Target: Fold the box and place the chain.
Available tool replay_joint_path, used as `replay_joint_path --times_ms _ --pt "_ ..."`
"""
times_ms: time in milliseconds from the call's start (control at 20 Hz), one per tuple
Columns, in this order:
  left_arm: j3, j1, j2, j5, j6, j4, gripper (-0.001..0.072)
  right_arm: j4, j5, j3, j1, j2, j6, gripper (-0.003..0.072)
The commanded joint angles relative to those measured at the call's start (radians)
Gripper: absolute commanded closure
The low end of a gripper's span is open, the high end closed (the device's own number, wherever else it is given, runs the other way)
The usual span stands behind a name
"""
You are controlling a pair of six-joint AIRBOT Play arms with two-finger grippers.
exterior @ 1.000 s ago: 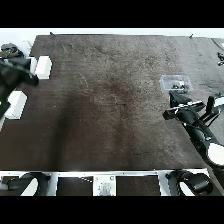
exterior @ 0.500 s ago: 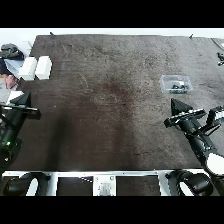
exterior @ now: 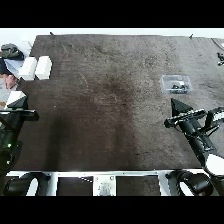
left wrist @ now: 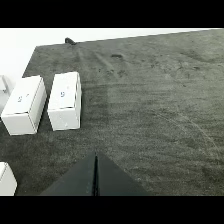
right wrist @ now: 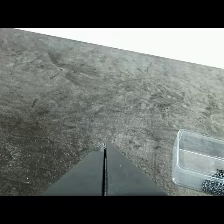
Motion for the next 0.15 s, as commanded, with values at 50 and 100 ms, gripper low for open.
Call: replay_joint_path --times_ms 50,100 --pt "-0.001 0.000 0.002 0.003 -0.002 0.000 0.0698 -0.002 -0.001 0.000 0.001 0.001 0.000 0.0700" --pt "-0.001 0.000 0.002 0.003 -0.002 0.000 0.0698 -0.002 -0.001 0.000 0.001 0.001 0.000 0.0700"
